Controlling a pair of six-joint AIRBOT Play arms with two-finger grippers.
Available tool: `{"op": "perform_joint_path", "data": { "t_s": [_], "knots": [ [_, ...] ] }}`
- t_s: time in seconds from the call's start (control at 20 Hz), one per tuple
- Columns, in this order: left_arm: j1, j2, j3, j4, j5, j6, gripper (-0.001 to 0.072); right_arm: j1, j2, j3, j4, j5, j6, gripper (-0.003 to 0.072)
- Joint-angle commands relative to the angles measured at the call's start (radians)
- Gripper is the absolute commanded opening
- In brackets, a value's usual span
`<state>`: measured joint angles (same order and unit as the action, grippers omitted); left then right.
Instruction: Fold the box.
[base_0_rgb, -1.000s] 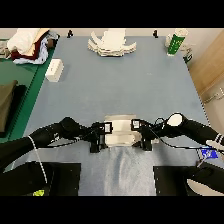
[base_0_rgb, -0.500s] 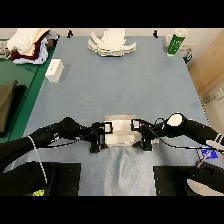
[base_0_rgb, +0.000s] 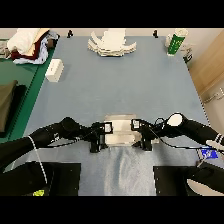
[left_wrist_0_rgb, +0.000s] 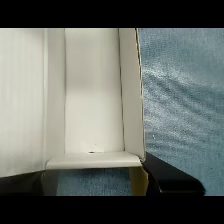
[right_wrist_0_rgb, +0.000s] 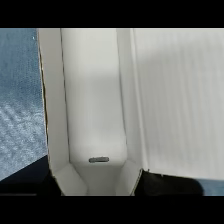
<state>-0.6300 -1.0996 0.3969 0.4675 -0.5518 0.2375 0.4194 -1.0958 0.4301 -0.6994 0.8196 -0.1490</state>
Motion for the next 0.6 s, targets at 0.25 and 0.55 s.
{"op": "perform_joint_path", "data": {
  "t_s": [0.25, 0.55],
  "knots": [
    [0.0, 0.0, 0.001, 0.0, 0.0, 0.001, 0.0479, 0.0, 0.0, 0.001, 0.022, 0.003, 0.036, 0.0638],
    [0.0, 0.0, 0.001, 0.0, -0.001, 0.001, 0.0479, 0.0, 0.097, 0.003, -0.167, 0.05, 0.357, 0.0678]
  ]
}}
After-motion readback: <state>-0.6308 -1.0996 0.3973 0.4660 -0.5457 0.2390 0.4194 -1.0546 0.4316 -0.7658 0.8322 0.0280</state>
